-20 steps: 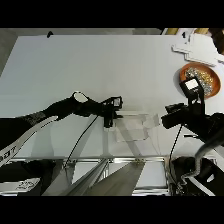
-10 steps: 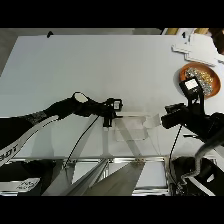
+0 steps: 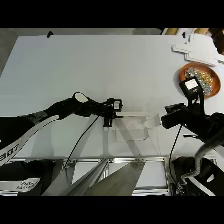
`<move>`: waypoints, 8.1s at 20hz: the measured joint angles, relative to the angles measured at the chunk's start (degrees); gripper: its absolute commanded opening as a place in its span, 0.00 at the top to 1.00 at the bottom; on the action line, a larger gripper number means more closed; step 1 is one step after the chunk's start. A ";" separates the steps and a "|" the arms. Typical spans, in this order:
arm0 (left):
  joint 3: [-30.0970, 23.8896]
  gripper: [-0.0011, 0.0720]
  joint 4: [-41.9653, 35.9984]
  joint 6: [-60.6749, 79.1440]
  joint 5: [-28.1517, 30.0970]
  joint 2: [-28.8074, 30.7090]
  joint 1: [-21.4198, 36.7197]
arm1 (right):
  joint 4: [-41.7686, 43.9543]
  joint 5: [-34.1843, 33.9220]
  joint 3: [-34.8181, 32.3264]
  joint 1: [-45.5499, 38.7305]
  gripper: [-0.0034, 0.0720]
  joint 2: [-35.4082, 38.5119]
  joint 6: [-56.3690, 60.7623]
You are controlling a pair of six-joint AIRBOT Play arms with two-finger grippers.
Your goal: Fold the box and place the chain.
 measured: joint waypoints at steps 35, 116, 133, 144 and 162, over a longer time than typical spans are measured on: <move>-0.02 0.97 0.42 0.02 -1.05 -0.02 -0.02 | 8.85 5.05 0.00 -0.02 0.93 0.00 -13.14; -0.02 0.97 0.42 0.02 -1.14 -0.02 -0.04 | 32.41 -20.22 -17.05 -4.17 0.04 -8.02 -76.81; -0.02 0.97 0.39 0.00 -1.14 -0.02 -0.04 | 57.48 -13.94 -14.38 -23.37 0.04 -21.42 -108.17; -0.02 0.97 0.39 0.02 -1.05 -0.02 -0.04 | 63.93 -6.29 -9.99 -28.02 0.04 -34.38 -124.23; -0.02 0.97 0.48 0.02 -1.31 -0.02 -0.04 | 66.20 -5.18 -11.28 -25.24 0.04 -35.47 -123.19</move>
